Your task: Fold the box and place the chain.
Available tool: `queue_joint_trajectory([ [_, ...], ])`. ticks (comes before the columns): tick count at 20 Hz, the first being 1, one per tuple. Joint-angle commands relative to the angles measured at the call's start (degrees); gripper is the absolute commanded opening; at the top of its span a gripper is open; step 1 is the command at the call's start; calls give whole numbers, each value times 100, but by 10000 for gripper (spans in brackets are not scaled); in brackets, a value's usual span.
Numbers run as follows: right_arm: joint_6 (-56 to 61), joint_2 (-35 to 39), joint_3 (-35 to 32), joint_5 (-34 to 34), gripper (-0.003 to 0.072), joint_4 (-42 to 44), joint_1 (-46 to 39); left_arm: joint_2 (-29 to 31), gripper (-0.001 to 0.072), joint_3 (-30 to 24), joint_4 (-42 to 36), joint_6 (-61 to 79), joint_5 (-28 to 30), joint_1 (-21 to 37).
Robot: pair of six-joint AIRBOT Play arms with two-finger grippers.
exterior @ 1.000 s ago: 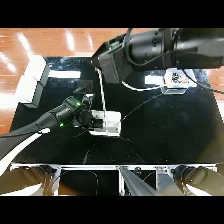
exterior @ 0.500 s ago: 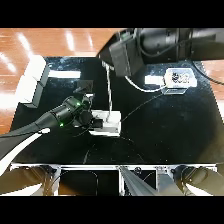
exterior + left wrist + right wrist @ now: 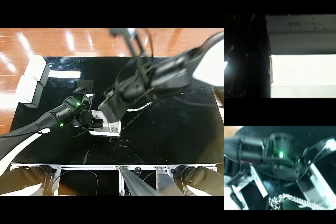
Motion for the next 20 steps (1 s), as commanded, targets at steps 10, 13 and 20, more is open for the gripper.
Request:
queue_joint_trajectory([
  [10,155,-415,-1349,-1176,42,-247,4,-4,31,2,-2,2,7,-4],
  [13,269,-640,-1373,-1036,43,-472,7,-4,31,2,0,2,9,-4],
  [20,946,-852,-1464,-850,44,-1377,7,-4,31,2,0,2,9,-4],
])
